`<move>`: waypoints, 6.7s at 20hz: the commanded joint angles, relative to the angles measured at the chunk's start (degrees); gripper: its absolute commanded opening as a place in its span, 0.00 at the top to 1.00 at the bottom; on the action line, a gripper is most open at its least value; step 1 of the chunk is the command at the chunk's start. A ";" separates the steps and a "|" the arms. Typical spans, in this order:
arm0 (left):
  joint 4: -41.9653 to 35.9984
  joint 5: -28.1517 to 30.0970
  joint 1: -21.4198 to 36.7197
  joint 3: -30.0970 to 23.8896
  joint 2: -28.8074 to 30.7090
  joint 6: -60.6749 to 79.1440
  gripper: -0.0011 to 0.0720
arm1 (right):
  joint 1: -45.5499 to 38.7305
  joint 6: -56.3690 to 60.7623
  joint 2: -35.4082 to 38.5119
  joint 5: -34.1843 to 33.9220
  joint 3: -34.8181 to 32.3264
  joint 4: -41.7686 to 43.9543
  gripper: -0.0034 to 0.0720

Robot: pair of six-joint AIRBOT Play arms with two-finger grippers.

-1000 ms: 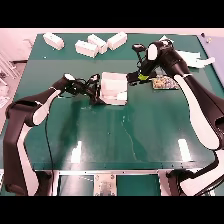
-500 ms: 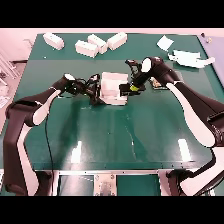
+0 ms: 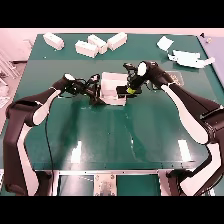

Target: Fold the box and place the chain.

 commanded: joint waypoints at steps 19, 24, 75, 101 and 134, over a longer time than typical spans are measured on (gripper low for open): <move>-0.24 -0.26 0.04 0.02 0.02 0.00 0.18 | 1.95 0.63 -1.09 18.53 15.10 -8.37 0.25; -0.24 -0.28 0.04 0.02 0.02 0.02 0.18 | 1.95 0.90 -1.62 18.10 14.99 -10.01 0.24; -1.11 -0.87 0.04 0.02 0.02 0.00 0.18 | 6.12 10.67 -11.50 13.16 16.13 -14.75 0.56; -1.09 -0.85 0.04 0.02 0.02 0.00 0.18 | -5.29 -3.39 2.91 16.04 22.10 -30.12 0.27; -1.11 -0.87 0.04 0.02 0.02 0.00 0.18 | -20.46 -8.37 -0.39 -6.82 4.15 -19.96 0.69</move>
